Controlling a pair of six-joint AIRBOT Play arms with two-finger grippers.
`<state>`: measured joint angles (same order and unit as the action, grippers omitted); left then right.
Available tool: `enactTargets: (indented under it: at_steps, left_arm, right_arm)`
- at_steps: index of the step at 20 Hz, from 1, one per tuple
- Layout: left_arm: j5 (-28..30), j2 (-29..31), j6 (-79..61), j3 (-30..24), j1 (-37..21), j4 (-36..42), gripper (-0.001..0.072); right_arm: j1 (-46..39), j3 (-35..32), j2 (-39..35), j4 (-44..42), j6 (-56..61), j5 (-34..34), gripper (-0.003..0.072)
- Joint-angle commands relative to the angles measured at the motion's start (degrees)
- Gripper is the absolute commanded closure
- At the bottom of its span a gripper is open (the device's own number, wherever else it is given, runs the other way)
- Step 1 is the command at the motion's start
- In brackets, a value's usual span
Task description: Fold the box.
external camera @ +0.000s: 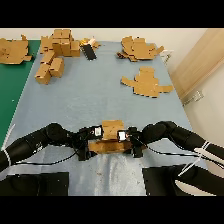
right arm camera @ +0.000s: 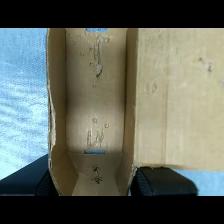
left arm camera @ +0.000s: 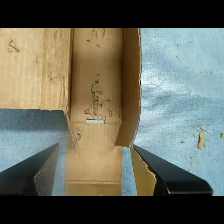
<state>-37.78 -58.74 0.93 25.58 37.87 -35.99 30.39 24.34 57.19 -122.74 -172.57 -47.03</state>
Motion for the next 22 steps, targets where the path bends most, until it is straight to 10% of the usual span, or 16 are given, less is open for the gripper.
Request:
enactTargets:
  at_steps: [1,6,8,12,14,22]
  left_arm:
    - [0.3,0.0,0.0,0.1,0.0,0.1,0.0061]
    - [0.3,0.0,0.0,0.1,0.0,0.2,0.0066]
    - [0.2,0.0,0.0,0.1,0.0,0.2,0.0295]
    - [0.3,0.0,0.0,0.1,0.0,0.2,0.0297]
    - [0.9,0.0,0.0,0.1,0.0,0.2,0.0415]
    - [-0.2,0.0,1.0,1.3,0.0,-0.1,0.0415]
  right_arm:
    - [0.1,0.0,0.0,0.0,0.0,0.0,0.0166]
    - [0.1,0.0,0.0,0.0,0.0,0.0,0.0167]
    - [0.1,0.0,0.0,0.0,0.0,0.0,0.0166]
    - [0.1,0.0,0.0,0.0,0.0,0.0,0.0167]
    - [0.1,0.0,0.0,0.0,0.0,0.0,0.0166]
    - [0.1,0.0,0.0,0.0,0.0,0.0,0.0167]
